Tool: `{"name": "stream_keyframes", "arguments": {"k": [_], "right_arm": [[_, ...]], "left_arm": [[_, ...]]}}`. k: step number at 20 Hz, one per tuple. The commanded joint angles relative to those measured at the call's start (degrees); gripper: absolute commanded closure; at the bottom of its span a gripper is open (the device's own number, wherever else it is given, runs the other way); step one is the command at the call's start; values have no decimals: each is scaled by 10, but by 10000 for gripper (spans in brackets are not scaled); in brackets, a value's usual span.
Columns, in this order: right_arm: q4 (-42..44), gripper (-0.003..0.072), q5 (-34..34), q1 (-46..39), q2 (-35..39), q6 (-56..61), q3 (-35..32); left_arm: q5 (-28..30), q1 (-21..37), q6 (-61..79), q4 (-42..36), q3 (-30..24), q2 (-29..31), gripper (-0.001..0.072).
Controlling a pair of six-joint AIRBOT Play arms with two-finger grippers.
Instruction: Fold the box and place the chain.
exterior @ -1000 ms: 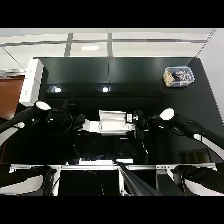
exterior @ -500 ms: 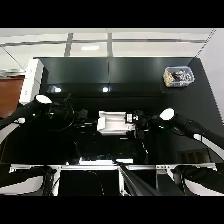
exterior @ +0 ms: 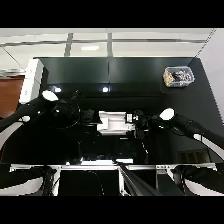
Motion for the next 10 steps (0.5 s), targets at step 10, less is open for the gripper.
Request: {"name": "stream_keyframes", "arguments": {"k": [10], "right_arm": [[0, 499, 0, 0, 0, 0, 0]], "left_arm": [[94, -122, -185, 129, 27, 74, 212]]}}
